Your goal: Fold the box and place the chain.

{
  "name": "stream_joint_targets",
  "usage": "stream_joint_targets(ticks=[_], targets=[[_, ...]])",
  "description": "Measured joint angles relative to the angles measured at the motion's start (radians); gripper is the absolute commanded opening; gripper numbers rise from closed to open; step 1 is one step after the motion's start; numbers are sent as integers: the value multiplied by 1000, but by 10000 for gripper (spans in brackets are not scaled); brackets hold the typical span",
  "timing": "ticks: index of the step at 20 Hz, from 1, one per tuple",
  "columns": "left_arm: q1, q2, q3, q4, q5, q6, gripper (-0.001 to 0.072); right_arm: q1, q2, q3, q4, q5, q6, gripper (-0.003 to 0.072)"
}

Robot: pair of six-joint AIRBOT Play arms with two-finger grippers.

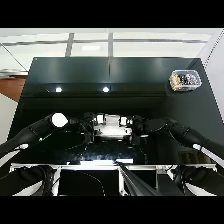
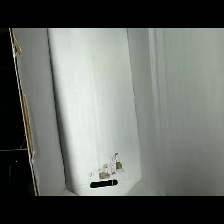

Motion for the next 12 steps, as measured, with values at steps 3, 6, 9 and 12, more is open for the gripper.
stream_joint_targets(ticks=[3,6,9,12], targets=[[2,5,1,3,-2,0,33,0,0,0,0,0,0,463],[25,47,9,76,-2,-84,31,0,0,0,0,0,0,462],[101,138,14,208,-7,-315,32,0,0,0,0,-2,0,463],[229,230,15,286,-57,-589,31,0,0,0,0,-6,0,463]])
